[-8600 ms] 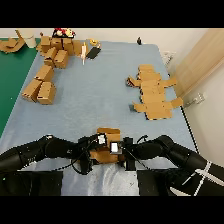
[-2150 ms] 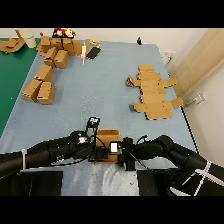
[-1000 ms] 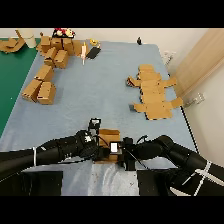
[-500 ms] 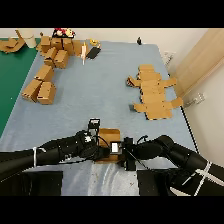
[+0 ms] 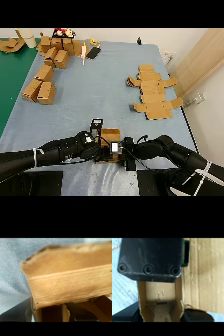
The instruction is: Fold the box.
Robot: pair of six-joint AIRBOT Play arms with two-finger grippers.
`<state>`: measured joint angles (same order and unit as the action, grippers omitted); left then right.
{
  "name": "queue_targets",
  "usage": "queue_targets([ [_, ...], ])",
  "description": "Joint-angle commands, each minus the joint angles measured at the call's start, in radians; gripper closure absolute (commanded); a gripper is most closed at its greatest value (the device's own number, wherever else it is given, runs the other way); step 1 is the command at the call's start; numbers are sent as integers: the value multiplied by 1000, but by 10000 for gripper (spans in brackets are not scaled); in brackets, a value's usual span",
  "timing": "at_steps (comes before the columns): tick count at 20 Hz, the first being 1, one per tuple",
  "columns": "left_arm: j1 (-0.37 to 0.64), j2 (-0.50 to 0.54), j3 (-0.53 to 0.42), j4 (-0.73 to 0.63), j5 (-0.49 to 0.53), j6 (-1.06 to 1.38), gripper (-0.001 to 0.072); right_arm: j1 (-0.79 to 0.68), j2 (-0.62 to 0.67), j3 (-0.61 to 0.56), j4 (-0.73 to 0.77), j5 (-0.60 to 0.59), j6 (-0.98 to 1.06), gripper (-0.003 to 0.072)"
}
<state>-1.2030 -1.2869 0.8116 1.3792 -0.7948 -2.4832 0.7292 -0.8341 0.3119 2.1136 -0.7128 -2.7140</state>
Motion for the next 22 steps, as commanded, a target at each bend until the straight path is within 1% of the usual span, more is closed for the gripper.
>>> queue_targets([
  [1,0,1,0,8,-3,-2,233,1,0,1,3,-3,2,184],
  [4,2,14,0,13,-35,-2,232,1,0,1,3,-3,1,184],
  [10,2,99,0,40,-70,-2,231,1,0,1,3,-3,2,184],
  [14,2,103,0,57,-70,-2,232,1,0,1,3,-3,1,184],
  [17,10,110,0,60,-101,-2,232,1,0,1,3,-3,2,184],
  [20,30,154,0,62,-148,-2,232,1,0,1,3,-3,1,184],
  [22,45,188,0,62,-159,-2,232,1,0,1,3,-3,2,184],
])
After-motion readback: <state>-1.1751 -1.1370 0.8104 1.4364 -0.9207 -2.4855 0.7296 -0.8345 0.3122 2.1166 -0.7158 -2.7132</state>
